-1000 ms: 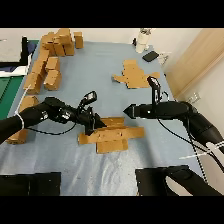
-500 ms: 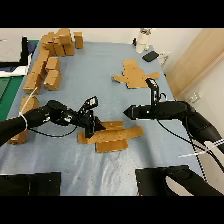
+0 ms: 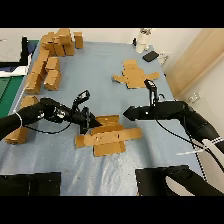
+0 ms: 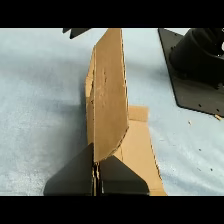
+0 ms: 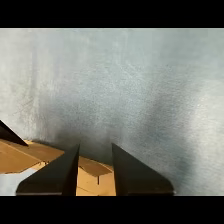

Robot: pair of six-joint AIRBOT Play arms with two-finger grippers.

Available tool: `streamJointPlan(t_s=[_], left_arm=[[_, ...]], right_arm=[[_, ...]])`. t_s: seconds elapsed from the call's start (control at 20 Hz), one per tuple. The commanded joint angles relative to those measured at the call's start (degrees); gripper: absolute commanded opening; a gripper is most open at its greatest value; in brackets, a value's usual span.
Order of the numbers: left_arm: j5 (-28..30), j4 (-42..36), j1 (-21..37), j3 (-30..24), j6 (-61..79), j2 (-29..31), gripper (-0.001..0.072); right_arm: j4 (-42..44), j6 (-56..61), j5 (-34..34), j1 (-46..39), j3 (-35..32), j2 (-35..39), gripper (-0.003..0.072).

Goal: Fold the box.

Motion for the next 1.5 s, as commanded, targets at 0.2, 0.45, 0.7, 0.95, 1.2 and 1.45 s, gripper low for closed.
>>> streamJointPlan(t_s=[0.2, 0.45, 0.7, 0.95, 1.2, 1.45], left_arm=[[-1.11, 1.97, 0.04, 0.61, -1.53, -1.66, 0.0012], [-2.10, 2.08, 0.04, 2.47, -2.45, -3.02, 0.0012], [-2.08, 3.10, 0.04, 2.47, -2.82, -3.32, 0.0012], [-2.01, 4.15, 0.04, 2.47, -2.78, -4.55, 0.0012], [-2.36, 4.28, 0.09, 2.49, -2.82, -4.52, 0.0013], [-3.21, 3.85, 0.04, 2.47, -2.86, -4.52, 0.0013]], right_arm=[[0.26, -0.02, 0.02, 0.04, 0.04, -1.03, 0.0299], [0.24, -0.02, 0.04, 0.04, 0.04, -1.07, 0.0278], [0.24, -0.04, 0.04, 0.04, 0.04, -1.07, 0.0278], [0.22, -0.04, 0.02, 0.04, 0.04, -1.07, 0.0278], [0.04, -0.04, 0.00, 0.04, 0.04, -1.07, 0.0278], [-1.11, 0.09, -3.87, 0.11, 0.04, -0.68, 0.0002]])
